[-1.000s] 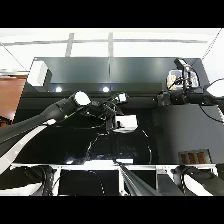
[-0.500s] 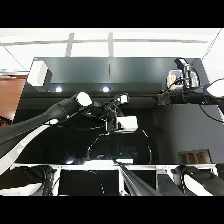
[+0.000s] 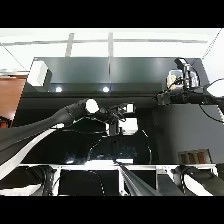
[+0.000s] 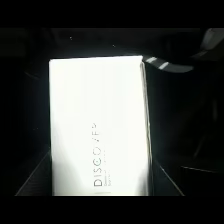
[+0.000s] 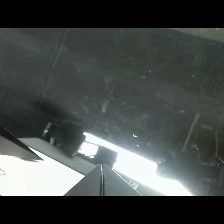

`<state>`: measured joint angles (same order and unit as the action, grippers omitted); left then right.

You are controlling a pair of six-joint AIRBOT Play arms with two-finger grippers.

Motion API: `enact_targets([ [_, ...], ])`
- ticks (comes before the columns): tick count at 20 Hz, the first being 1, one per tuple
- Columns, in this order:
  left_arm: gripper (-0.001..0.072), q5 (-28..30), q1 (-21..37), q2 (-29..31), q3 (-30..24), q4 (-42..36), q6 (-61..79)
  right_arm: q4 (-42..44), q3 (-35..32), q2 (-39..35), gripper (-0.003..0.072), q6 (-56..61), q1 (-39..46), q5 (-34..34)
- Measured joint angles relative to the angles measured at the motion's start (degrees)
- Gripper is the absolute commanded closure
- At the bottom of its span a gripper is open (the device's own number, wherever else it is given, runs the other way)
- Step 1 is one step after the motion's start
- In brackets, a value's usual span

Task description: Fold the box and place the chain.

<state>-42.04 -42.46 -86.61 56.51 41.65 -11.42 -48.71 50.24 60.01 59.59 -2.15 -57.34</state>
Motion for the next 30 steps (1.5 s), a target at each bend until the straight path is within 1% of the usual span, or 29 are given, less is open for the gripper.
enact_targets([
  [1, -0.0001, 0.5, -0.2, -0.1, 0.0, 0.4, -0.2, 0.0, 0.0, 0.0, 0.0669, 0.0, 0.0, 0.0],
  [2, 0.0014, 1.2, -0.5, -0.2, 0.0, 0.8, -0.3, 0.0, 0.0, 0.0, 0.0668, 0.0, 0.0, 0.0],
  [3, 0.0108, 1.6, -0.8, -0.2, 0.0, 1.3, -0.5, 0.0, 0.0, 0.0, 0.0669, 0.0, 0.0, 0.0],
  [4, 0.0319, 2.1, -1.1, -0.3, 0.0, 1.9, -0.7, 0.0, 0.0, 0.0, 0.0669, 0.0, 0.0, 0.1],
  [5, 0.0452, 2.4, -1.4, -0.3, 0.0, 2.5, -0.7, 0.0, 0.0, 0.0, 0.0669, 0.0, 0.0, 0.2],
  [9, 0.0455, 2.4, -1.2, 0.7, 0.0, 4.2, -4.3, 0.0, 0.0, 0.0, 0.0669, 0.0, 0.0, 0.3],
  [11, 0.0455, 2.2, 0.3, 2.1, 0.0, 4.3, -7.1, 0.0, 0.0, 0.0, 0.0668, 0.0, 0.0, 0.4],
  [13, 0.0455, 0.5, 2.8, 4.0, 0.0, 5.0, -10.2, 0.0, 0.0, 0.0, 0.0669, 0.0, 0.0, 0.4],
  [17, 0.0455, -4.0, 10.0, 8.8, 0.0, 9.8, -18.4, 0.0, 0.0, 0.0, 0.0669, 0.0, 0.0, 0.4],
  [23, 0.0455, -13.4, 22.8, 16.9, 0.0, 19.6, -32.2, 0.0, 0.0, 0.0, 0.0669, 0.0, 0.0, 0.4],
  [26, 0.0455, -18.1, 29.3, 19.9, -0.1, 23.9, -38.0, 0.0, 0.0, 0.0, 0.0669, 0.0, 0.0, 0.4],
  [28, 0.0455, -20.9, 33.9, 21.5, -0.4, 25.4, -40.9, 0.0, 0.0, 0.0, 0.0669, 0.0, 0.0, 0.4],
  [30, 0.0455, -22.4, 38.4, 23.4, -1.2, 26.1, -43.6, 0.0, 0.0, 0.0, 0.0669, 0.0, 0.0, 0.4],
])
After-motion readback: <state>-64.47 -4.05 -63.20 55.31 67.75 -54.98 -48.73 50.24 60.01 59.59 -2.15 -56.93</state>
